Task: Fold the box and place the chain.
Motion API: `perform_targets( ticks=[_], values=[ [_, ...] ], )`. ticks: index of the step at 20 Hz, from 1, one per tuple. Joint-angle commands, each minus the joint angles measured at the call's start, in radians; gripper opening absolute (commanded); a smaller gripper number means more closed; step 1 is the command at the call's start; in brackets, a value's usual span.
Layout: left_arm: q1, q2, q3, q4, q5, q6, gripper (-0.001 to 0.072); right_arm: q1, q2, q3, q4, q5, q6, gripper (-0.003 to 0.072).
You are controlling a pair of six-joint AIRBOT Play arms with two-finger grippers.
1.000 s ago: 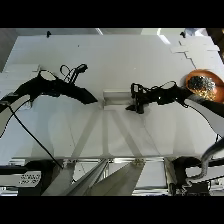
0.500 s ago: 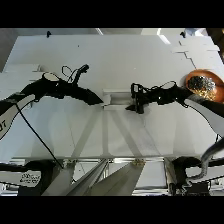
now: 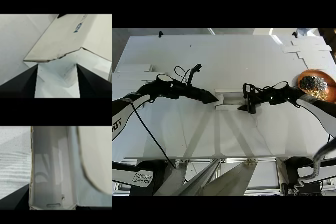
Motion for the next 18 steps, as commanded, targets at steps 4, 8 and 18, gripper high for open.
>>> perform_targets(
  ticks=[4, 8, 18],
  values=[
    [-0.031, -0.018, 0.000, 0.005, 0.051, -0.010, 0.0525, 0.000, 0.001, 0.000, 0.000, 0.000, 0.000, 0.0377],
    [-0.087, -0.016, 0.000, 0.006, 0.161, -0.077, 0.0525, 0.000, 0.001, 0.000, 0.000, 0.000, 0.000, 0.0377],
    [-0.134, 0.041, 0.000, 0.223, 0.241, -0.269, 0.0505, 0.000, 0.001, 0.000, 0.000, 0.000, 0.000, 0.0377]
  ],
)
